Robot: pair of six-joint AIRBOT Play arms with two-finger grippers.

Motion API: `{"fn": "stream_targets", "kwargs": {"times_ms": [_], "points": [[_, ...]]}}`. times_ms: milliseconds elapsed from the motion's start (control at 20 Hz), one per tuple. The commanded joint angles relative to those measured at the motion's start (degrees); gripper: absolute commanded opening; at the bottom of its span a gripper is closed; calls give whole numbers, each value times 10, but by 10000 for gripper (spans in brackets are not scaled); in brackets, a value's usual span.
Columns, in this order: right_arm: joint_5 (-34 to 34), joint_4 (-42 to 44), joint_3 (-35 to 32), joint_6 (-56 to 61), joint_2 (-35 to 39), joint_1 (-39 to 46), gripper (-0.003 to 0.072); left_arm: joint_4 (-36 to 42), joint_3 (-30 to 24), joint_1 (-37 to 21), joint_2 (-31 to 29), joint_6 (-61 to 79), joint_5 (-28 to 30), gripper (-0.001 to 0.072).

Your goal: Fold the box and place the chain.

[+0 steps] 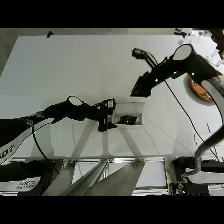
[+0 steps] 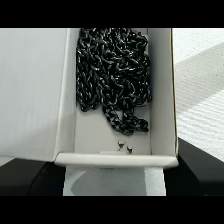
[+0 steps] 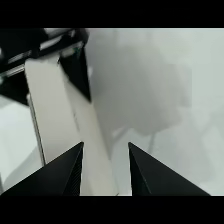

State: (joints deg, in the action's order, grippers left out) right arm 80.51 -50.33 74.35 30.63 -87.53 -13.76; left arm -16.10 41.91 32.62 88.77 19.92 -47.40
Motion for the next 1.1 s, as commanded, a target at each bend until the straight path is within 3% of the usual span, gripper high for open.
{"fn": "stream_targets", "kwargs": {"times_ms": [0, 500, 650, 900, 1050], "points": [[55, -55, 0, -11, -23, -32, 323, 0, 0, 0, 0, 0, 0, 272], [105, -58, -1, -16, 5, -100, 323, 0, 0, 0, 0, 0, 0, 272], [97, -123, -24, -8, 24, -129, 324, 0, 0, 0, 0, 0, 0, 272], [-23, -167, -135, 12, 70, -167, 371, 0, 0, 0, 0, 0, 0, 272], [-110, -174, -161, 53, 100, -169, 407, 0, 0, 0, 0, 0, 0, 272]]}}
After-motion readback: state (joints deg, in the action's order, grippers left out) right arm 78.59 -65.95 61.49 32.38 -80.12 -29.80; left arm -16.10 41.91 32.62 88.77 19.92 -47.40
